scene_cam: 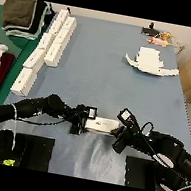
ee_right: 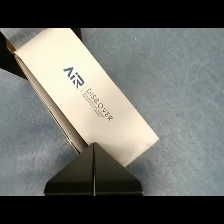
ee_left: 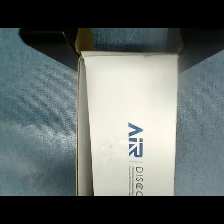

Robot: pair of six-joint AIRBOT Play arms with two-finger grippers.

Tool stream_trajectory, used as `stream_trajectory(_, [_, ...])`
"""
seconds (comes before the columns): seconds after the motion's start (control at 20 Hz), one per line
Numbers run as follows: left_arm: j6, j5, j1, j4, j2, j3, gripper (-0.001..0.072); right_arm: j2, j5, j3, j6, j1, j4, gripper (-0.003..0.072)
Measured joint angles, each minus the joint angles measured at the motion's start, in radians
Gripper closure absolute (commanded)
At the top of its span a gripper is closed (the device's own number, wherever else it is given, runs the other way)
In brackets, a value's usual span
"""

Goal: Fold the box.

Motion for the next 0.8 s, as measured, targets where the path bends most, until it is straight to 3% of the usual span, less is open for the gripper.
stream_trajectory(0.25, [-0.001,0.0,0.0,-0.001,0.0,0.0,0.0233,0.05,0.001,-0.003,0.001,0.001,0.002,0.068])
stream_trajectory(0.8, [-0.001,0.0,0.0,-0.001,0.0,0.0,0.0233,0.113,-0.13,0.001,0.001,0.001,-0.025,0.0679])
